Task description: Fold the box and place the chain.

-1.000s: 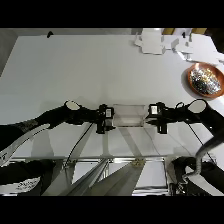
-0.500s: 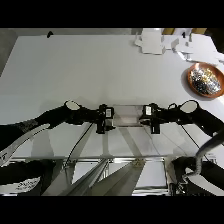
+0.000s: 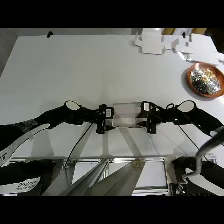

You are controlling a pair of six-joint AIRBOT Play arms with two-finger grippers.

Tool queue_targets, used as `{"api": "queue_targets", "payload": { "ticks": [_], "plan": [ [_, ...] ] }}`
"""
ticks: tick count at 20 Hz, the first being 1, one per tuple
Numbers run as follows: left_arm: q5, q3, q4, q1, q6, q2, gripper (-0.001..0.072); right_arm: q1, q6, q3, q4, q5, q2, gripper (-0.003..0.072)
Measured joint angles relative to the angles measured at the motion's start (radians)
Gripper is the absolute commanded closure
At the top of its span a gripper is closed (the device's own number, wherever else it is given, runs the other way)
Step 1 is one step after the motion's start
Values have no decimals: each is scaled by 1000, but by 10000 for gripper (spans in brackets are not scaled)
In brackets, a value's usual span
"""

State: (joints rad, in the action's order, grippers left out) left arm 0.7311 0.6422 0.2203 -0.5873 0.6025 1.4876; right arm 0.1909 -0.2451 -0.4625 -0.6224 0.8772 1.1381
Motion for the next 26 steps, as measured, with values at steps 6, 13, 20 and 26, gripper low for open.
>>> {"api": "queue_targets", "payload": {
  "ticks": [6, 13, 20, 26],
  "plan": [
    [0, 0, 0, 0, 0, 0, 577, -75, 200, 0, -141, 46, -195, 566],
    [0, 0, 0, 0, 0, 0, 577, -262, 531, 0, -196, 65, -333, 665],
    [0, 0, 0, 0, 0, 0, 577, -383, 1031, 0, -320, 65, -199, 665],
    [0, 0, 0, 0, 0, 0, 577, -296, 1139, 0, -257, 111, -37, 665]
  ]
}}
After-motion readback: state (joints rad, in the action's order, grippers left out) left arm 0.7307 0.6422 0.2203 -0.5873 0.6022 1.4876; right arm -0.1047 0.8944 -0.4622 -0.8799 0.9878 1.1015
